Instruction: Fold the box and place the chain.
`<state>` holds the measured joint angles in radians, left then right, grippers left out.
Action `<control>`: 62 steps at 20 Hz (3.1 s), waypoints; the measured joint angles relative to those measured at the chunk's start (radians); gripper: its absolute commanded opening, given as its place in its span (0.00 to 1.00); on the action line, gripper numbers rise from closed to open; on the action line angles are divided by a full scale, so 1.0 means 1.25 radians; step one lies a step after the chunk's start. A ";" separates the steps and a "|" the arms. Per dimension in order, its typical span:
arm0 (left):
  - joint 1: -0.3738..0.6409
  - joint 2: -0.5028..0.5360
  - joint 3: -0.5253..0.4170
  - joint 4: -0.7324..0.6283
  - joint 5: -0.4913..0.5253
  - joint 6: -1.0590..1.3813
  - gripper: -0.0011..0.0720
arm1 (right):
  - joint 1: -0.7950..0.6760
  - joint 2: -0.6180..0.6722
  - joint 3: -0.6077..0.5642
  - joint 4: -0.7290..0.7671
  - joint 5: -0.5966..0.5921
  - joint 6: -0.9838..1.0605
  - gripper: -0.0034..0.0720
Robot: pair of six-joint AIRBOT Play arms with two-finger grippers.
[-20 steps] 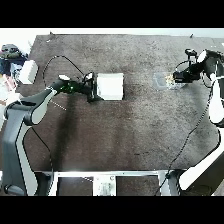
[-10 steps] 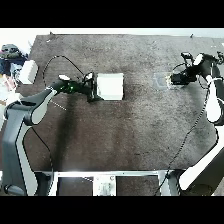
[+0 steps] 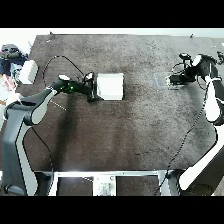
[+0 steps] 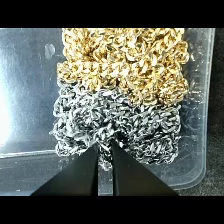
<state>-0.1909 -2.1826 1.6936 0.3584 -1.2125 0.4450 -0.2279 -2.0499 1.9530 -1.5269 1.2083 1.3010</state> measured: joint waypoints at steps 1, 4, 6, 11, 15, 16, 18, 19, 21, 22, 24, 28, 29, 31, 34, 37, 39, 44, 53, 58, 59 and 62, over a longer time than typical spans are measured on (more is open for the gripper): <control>0.000 0.000 0.000 0.000 0.000 0.000 0.25 | 0.000 0.000 0.000 -0.002 0.003 0.000 0.17; 0.000 0.000 0.000 0.000 0.000 0.000 0.25 | 0.000 0.000 0.000 -0.006 0.005 0.001 0.07; 0.000 0.000 0.000 0.000 0.000 0.000 0.25 | 0.000 0.005 0.001 -0.009 0.007 0.002 0.06; 0.000 0.000 0.000 0.000 0.000 0.000 0.25 | 0.000 0.041 0.003 -0.012 0.003 0.002 0.06; 0.000 0.000 0.000 0.000 0.000 0.000 0.25 | 0.000 0.090 0.002 -0.011 -0.004 0.000 0.06; 0.000 0.000 0.000 0.000 0.000 0.000 0.25 | 0.000 0.106 0.002 -0.011 -0.005 0.000 0.06; 0.000 0.000 0.000 0.000 0.000 0.000 0.25 | 0.000 0.150 0.002 -0.008 -0.011 -0.001 0.06; 0.000 0.000 0.000 0.000 0.000 0.000 0.25 | 0.000 0.175 0.002 0.000 -0.016 -0.005 0.06; 0.000 0.000 0.000 0.000 0.000 0.000 0.25 | 0.002 0.237 0.002 0.040 -0.031 -0.020 0.06; 0.000 0.000 0.000 0.000 0.000 0.000 0.25 | 0.004 0.270 0.002 0.070 -0.041 -0.033 0.06; 0.000 0.000 0.000 0.000 0.000 0.000 0.25 | 0.017 0.349 0.003 0.127 -0.074 -0.063 0.06; 0.000 0.000 0.000 0.000 0.000 0.000 0.25 | 0.091 0.496 0.003 0.188 -0.167 -0.112 0.06; 0.000 0.000 0.000 0.000 0.000 0.000 0.25 | 0.123 0.529 0.003 0.196 -0.198 -0.122 0.06; 0.000 0.000 0.000 0.000 0.000 0.000 0.25 | 0.194 0.577 0.003 0.209 -0.252 -0.143 0.06; 0.000 0.000 0.000 0.000 0.000 0.000 0.25 | 0.317 0.616 0.002 0.217 -0.308 -0.165 0.06; 0.000 0.000 0.000 0.000 0.000 0.000 0.25 | 0.424 0.615 -0.009 0.222 -0.327 -0.175 0.06; 0.000 0.000 0.000 0.000 0.000 0.000 0.25 | 0.476 0.599 -0.021 0.235 -0.332 -0.178 0.06; 0.000 0.000 0.000 0.000 0.000 0.000 0.25 | 0.551 0.531 -0.084 0.314 -0.304 -0.182 0.06; 0.000 0.000 0.000 0.000 0.000 0.000 0.25 | 0.569 0.386 -0.277 0.455 -0.395 -0.208 0.06; 0.000 0.000 0.000 0.000 0.000 0.000 0.25 | 0.553 0.308 -0.308 0.477 -0.427 -0.213 0.56; 0.000 0.000 0.000 0.000 0.000 0.000 0.25 | 0.545 0.301 -0.310 0.479 -0.421 -0.213 0.84; 0.000 0.000 0.000 0.000 0.000 0.000 0.25 | 0.496 0.293 -0.314 0.483 -0.372 -0.208 0.50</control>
<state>-0.1909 -2.1826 1.6936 0.3584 -1.2125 0.4450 0.3923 -1.6833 1.5604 -0.9226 0.7437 1.0412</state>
